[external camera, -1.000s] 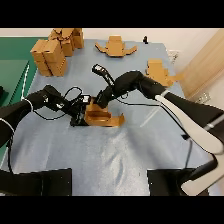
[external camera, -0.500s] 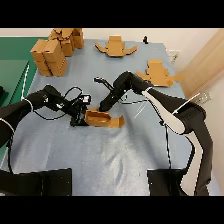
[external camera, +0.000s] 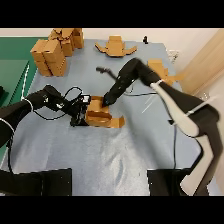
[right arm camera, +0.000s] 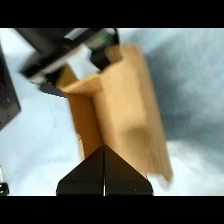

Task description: Fold the box.

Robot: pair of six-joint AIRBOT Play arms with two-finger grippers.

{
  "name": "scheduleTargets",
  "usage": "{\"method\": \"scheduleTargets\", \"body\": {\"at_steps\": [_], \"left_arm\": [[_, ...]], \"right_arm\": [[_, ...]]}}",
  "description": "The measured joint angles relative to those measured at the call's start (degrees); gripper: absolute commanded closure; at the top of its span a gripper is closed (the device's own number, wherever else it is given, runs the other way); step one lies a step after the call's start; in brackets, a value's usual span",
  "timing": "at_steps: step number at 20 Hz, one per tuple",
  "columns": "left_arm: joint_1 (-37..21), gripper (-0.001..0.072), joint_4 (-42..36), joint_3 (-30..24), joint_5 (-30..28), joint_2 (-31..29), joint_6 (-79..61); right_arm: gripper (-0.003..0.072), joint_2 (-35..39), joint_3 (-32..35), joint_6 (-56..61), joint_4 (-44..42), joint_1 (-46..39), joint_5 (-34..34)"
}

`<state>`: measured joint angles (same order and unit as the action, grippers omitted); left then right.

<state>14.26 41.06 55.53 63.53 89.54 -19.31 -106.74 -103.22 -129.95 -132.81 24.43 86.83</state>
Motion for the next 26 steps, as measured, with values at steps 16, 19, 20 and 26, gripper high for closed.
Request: {"method": "scheduleTargets", "body": {"at_steps": [16,19,20,26], "left_arm": [[-0.1,0.0688,0.0,0.0,-0.3,0.0,-0.2],[-0.1,0.0687,0.0,0.0,-0.3,0.0,-0.2],[-0.1,0.0688,0.0,0.0,-0.3,0.0,-0.2],[-0.1,0.0688,0.0,0.0,-0.3,0.0,-0.2]], "right_arm": [[0.0291,23.6,43.5,-17.9,17.7,7.9,-44.0],[0.0329,22.9,44.3,-21.1,17.1,9.5,-46.9],[0.0346,22.8,44.4,-21.7,16.9,9.9,-47.0],[0.0424,22.6,44.7,-22.8,15.5,10.6,-43.6]]}}
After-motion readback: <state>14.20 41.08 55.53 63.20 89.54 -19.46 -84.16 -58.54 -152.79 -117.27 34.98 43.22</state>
